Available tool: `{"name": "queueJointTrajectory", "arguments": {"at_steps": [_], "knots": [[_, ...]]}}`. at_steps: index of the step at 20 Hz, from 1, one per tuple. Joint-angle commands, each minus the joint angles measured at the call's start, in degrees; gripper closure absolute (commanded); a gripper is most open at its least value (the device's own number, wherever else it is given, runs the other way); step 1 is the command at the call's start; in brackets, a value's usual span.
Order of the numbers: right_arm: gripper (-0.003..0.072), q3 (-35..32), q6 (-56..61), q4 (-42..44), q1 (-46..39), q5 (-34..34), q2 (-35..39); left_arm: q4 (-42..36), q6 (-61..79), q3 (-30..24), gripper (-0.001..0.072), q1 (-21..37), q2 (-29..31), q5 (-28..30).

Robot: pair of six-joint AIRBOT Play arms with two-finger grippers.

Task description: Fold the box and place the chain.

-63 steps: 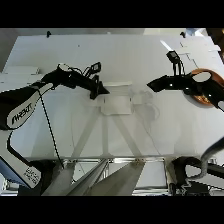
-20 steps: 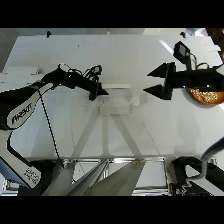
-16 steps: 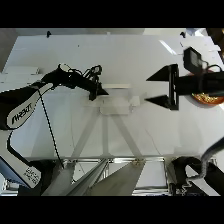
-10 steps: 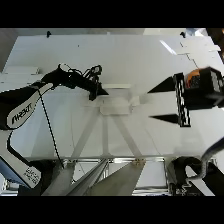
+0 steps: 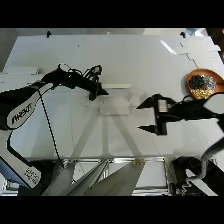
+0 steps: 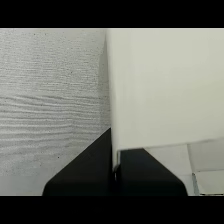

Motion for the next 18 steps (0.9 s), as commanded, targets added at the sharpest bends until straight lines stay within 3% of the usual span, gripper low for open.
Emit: {"name": "queueJointTrajectory", "arguments": {"at_steps": [1, 4, 7, 14, 18], "knots": [[-0.0001, -3.43, -5.84, -0.72, 0.94, -9.11, -9.42, 0.0, 0.02, -0.02, 0.07, 0.02, -0.04, 0.0], [-0.0001, -3.43, -11.43, 1.81, 0.94, -16.13, -18.6, 0.0, 0.02, -0.02, 0.07, 0.02, -0.04, 0.0], [-0.0001, -3.43, -16.68, 6.4, 0.94, -21.31, -22.82, 0.0, 0.02, -0.02, 0.07, 0.02, -0.04, 0.0], [-0.0001, -3.41, -21.46, 16.98, 0.94, -34.38, -24.92, 0.0, 0.02, -0.02, 0.0699, 0.02, -0.04, 0.0], [-0.0001, -3.41, -22.97, 20.96, 0.94, -34.69, -24.94, 0.0, 0.02, -0.02, 0.0699, 0.02, -0.04, 0.0]]}}
